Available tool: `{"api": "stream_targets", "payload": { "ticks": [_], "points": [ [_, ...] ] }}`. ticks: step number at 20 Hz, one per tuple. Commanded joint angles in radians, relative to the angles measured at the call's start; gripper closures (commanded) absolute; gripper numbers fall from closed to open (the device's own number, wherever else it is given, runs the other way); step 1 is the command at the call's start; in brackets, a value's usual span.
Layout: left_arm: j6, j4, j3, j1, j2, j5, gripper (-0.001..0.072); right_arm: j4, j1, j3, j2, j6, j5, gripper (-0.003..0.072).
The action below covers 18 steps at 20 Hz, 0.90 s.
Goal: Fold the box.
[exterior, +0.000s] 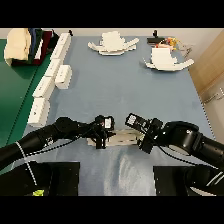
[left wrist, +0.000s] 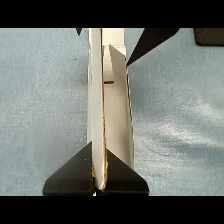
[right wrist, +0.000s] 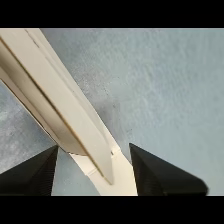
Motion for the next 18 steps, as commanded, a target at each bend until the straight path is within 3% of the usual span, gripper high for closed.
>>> {"api": "stream_targets", "payload": {
  "ticks": [1,8,12,18],
  "points": [
    [0.0,0.0,0.0,-0.001,0.0,0.0,0.0696,0.237,-0.137,0.001,-0.001,-0.36,-0.074,-0.0033],
    [0.0,0.0,0.0,-0.001,0.0,0.0,0.0696,0.765,-0.427,0.001,-0.151,-1.052,-0.019,-0.0034],
    [0.0,0.0,0.0,-0.001,0.0,0.0,0.0696,0.808,-0.478,0.001,-0.231,-1.103,0.031,-0.0033],
    [0.0,0.0,0.0,-0.001,0.0,0.0,0.0696,0.827,-0.478,0.001,-0.248,-1.113,0.038,-0.0033]
  ]
}}
